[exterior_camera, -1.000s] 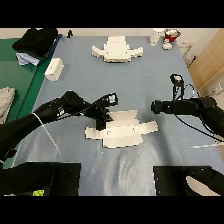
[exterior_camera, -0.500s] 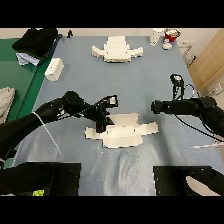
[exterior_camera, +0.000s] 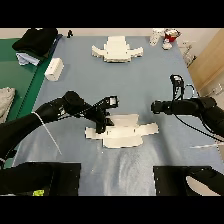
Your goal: Fold the box.
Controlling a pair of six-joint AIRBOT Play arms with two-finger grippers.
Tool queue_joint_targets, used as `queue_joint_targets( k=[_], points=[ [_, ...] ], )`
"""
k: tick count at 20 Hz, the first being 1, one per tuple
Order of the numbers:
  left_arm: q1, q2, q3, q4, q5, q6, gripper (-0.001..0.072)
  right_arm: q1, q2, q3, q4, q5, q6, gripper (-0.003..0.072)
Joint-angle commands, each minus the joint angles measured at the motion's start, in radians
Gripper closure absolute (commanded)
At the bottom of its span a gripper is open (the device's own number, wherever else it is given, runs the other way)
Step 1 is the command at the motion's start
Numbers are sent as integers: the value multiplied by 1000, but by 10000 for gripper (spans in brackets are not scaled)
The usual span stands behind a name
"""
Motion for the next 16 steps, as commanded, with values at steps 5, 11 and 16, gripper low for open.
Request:
queue_joint_targets(
  k=[5,11,16],
  points=[
    [14,0,22,-19,-8,5,695,1,0,0,0,0,0,263],
    [14,0,19,-18,-27,1,695,1,0,0,16,-1,0,263],
    [14,0,-13,-18,-27,-6,695,2,0,0,29,-4,0,263]
  ],
)
